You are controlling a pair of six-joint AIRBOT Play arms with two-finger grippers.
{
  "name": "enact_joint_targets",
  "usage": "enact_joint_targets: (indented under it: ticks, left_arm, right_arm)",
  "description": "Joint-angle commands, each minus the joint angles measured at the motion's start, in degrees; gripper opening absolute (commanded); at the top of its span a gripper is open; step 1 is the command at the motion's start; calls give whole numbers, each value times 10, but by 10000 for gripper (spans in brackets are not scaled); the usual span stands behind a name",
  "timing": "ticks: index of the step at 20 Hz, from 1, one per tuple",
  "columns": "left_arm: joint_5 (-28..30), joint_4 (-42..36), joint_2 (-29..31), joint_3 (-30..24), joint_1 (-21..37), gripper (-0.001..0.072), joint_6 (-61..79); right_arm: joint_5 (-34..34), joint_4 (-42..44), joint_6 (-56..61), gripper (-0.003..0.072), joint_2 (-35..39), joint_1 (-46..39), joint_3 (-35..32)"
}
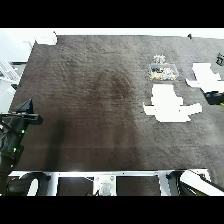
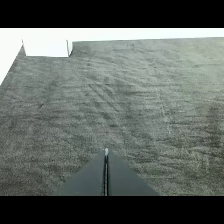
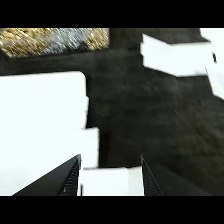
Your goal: Fold the box and place the chain.
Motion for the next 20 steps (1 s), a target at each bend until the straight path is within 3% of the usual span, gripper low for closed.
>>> enact_joint_targets:
  ticks: [1,5,10,13,16,20]
  left_arm:
    - [0,0,0,0,0,20,0]
    - [0,0,0,0,0,20,0]
    - [0,0,0,0,0,20,0]
    - [0,0,0,0,0,20,0]
    - [0,0,0,0,0,20,0]
    - [0,0,0,0,0,20,0]
  right_arm:
    - [169,-87,77,470,-96,-63,145]
    - [308,-101,93,468,-229,-68,305]
    - [374,-110,93,467,-363,-61,444]
    - [382,-118,93,471,-409,-61,476]
    - [402,-117,92,572,-442,-59,482]
    - [424,-118,91,577,-473,-48,482]
